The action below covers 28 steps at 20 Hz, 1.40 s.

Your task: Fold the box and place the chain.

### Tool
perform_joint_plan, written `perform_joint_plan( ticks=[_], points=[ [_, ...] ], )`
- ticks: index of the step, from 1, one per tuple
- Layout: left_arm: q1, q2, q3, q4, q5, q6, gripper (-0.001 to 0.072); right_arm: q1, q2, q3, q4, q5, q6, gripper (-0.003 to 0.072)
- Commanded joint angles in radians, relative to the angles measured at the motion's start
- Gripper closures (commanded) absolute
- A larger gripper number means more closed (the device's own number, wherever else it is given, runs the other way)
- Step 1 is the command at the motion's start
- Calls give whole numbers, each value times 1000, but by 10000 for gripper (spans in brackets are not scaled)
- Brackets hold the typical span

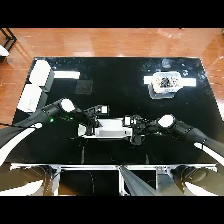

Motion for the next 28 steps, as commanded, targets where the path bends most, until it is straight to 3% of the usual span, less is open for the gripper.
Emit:
perform_joint_plan(
  ticks=[1, 28],
  points=[
    [0, 0, 0, 0, -1, 0, 688, 0, -1, -1, -2, 0, 1, -9],
    [0, 0, 0, 0, 0, 0, 688, 6, -4, -1, -34, -45, 7, -8]
  ],
)
